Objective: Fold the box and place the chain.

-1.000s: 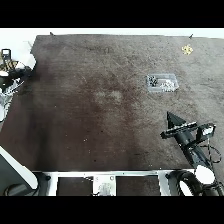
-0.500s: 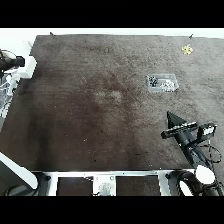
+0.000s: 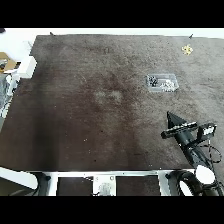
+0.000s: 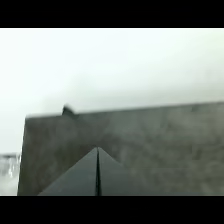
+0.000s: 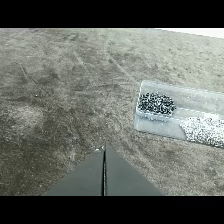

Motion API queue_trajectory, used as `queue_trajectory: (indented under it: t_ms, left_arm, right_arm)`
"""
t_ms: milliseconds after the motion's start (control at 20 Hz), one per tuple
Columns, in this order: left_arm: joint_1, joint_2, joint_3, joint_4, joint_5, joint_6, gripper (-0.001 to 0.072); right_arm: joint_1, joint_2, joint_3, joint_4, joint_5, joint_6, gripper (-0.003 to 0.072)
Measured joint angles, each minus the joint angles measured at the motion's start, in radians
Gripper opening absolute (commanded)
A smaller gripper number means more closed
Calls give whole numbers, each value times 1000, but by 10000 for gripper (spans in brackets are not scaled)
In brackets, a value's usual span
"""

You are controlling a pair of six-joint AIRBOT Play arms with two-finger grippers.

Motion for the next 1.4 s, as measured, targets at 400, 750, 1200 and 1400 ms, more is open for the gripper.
queue_trajectory:
  t_ms: [400, 750, 1200, 1400]
  left_arm:
    - [-192, 480, -424, -21, 283, 84, 1]
    - [-475, 961, -1104, -25, 688, 154, 1]
    - [-675, 1428, -1716, -26, 969, 97, 7]
    - [-688, 1476, -1774, -23, 977, 86, 8]
  right_arm:
    - [0, 0, 0, 0, 0, 0, -6]
    - [0, 0, 0, 0, -24, -1, -5]
    - [0, 0, 0, 2, -221, -1, -6]
    - [0, 0, 0, 2, -357, -1, -6]
